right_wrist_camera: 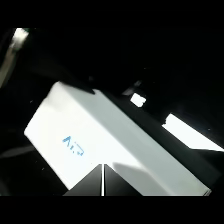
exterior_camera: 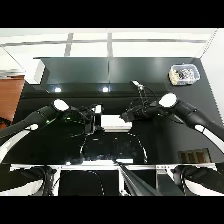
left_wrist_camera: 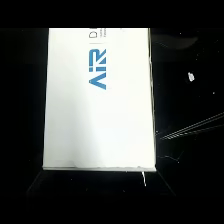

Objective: Fold the box and place the chain.

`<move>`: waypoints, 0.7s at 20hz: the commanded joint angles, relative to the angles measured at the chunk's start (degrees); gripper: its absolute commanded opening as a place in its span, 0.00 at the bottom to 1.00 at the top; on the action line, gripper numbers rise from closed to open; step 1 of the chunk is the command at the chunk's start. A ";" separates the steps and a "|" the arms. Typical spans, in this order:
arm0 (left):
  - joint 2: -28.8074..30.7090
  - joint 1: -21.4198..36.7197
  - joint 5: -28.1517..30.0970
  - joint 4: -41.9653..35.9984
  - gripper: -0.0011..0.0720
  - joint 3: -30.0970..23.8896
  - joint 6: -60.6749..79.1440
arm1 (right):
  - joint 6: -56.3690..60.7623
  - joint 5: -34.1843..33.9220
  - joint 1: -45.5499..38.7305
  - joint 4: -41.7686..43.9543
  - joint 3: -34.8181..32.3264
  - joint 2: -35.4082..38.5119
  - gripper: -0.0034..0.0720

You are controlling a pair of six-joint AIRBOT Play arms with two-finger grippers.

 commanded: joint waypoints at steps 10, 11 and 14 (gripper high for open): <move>-0.02 0.00 0.00 -0.02 0.57 0.07 -0.02 | 1.11 2.78 -6.01 0.26 -0.02 5.84 0.07; -0.02 0.00 0.00 0.00 0.57 0.07 -0.02 | 0.98 4.24 -8.11 0.04 -0.02 8.66 0.07; 0.42 0.02 -0.28 0.02 0.64 0.72 -0.66 | 1.07 8.63 -15.43 -2.56 -0.02 17.53 0.07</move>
